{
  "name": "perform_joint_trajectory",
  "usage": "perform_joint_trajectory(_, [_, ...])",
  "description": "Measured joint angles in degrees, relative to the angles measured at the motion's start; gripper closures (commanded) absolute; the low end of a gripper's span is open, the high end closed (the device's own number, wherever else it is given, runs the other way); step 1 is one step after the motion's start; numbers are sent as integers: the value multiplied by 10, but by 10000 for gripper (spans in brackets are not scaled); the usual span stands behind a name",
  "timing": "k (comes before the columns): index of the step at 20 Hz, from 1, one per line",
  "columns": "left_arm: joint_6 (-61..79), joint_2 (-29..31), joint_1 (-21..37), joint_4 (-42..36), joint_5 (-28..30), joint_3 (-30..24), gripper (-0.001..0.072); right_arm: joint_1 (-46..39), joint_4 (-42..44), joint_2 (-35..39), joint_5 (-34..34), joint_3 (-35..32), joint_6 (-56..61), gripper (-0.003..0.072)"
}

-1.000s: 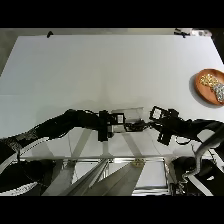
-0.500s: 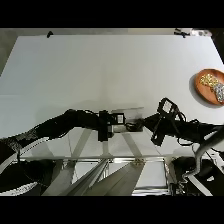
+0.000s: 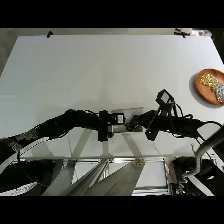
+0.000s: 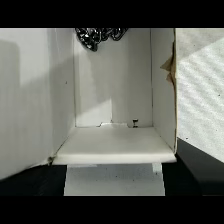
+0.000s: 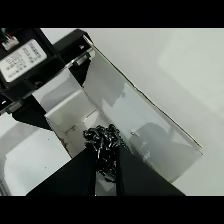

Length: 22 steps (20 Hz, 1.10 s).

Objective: Fold the box and place the chain.

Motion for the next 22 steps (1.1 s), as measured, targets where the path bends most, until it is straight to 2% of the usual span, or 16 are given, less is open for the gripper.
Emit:
perform_joint_trajectory(7, [0, 0, 0, 0, 0, 0, 696, 63, 9, -122, -43, 0, -9, 675])
perform_joint_trajectory(13, [0, 0, 0, 0, 0, 0, 696, 94, 10, -162, -110, 0, -10, 667])
perform_joint_trajectory(15, [0, 0, 0, 0, 0, 0, 696, 96, 9, -165, -117, 0, -10, 491])
perform_joint_trajectory(22, [0, 0, 0, 0, 0, 0, 696, 99, -2, -169, -122, 0, -10, 485])
